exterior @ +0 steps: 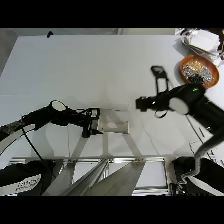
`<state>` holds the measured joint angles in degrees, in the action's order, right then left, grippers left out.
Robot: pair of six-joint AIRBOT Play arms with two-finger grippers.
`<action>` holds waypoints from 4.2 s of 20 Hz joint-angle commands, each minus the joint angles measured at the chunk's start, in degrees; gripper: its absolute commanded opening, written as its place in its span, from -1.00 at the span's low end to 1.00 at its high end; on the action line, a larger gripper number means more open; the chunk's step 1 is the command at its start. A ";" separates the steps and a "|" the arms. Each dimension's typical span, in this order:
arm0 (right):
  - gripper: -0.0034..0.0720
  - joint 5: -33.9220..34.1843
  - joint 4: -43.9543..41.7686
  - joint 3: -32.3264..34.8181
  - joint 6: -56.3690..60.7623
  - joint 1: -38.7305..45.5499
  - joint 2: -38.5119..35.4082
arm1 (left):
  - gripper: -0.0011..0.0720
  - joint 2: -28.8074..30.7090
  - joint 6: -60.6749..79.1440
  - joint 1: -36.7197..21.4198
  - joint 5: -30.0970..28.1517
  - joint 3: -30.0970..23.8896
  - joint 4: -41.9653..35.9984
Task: Fold the box and place the chain.
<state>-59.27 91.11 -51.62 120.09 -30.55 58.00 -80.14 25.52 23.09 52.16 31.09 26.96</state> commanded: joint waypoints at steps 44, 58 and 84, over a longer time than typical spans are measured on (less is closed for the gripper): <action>-0.88 12.63 0.57 -29.16 -29.40 55.01 36.94 | -0.22 0.04 0.00 -0.02 0.17 -0.02 0.00; -0.88 -3.21 -6.56 -29.16 -39.65 48.59 7.26 | -0.22 0.04 0.00 -0.02 0.17 -0.02 0.00; -0.88 -30.67 -19.30 -28.52 -27.08 6.58 -14.95 | -0.22 0.04 0.00 -0.02 0.20 -0.02 0.00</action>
<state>-89.86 71.96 -80.47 88.90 -17.08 43.09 -80.14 25.50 23.09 52.36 31.09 26.96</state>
